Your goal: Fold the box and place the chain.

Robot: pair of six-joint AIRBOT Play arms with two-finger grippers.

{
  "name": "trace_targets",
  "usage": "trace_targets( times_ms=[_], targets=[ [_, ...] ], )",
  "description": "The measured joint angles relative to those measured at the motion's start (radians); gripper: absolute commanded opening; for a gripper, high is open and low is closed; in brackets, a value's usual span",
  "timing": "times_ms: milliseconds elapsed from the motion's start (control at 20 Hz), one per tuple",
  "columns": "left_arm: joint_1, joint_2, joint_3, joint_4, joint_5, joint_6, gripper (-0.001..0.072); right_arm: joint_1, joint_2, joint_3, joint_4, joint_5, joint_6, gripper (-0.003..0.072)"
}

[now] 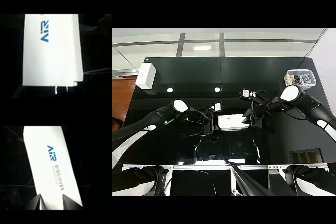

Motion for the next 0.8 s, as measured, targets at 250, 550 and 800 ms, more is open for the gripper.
trace_targets(
  times_ms=[250, 550, 800],
  targets=[
    [0.000, 0.000, 0.000, 0.000, 0.000, -0.001, 0.0415, 0.000, 0.001, -0.005, 0.006, -0.012, 0.000, 0.0307],
    [0.000, 0.000, 0.000, 0.000, 0.000, 0.002, 0.0415, 0.000, 0.013, 0.008, 0.015, -0.030, 0.001, 0.0621],
    [0.000, 0.000, 0.000, 0.000, 0.000, 0.000, 0.0415, 0.005, 0.013, 0.012, 0.017, -0.040, 0.000, 0.0618]
  ],
)
